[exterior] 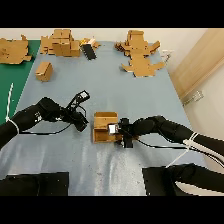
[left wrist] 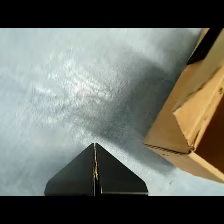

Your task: Fold the box.

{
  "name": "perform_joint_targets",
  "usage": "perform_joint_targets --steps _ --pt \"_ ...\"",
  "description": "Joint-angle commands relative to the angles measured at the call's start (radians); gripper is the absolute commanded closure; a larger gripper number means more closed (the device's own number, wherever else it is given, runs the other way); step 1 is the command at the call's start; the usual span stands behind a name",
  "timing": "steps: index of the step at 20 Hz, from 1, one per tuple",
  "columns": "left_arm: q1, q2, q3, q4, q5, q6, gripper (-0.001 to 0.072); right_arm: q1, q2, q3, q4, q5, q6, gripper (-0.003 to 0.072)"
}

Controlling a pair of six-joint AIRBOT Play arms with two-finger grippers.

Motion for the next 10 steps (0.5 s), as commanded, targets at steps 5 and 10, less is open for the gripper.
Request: perform_joint_targets --steps 5,10 --pt "-0.033 0.14 -0.06 0.019 -0.135 0.28 0.0701 0.002 -0.002 0.001 0.001 -0.076 0.001 0.0118" --pt "-0.143 0.212 -0.182 0.049 -0.079 0.291 0.07 0.002 -0.002 0.001 0.0 -0.104 0.024 0.0118"
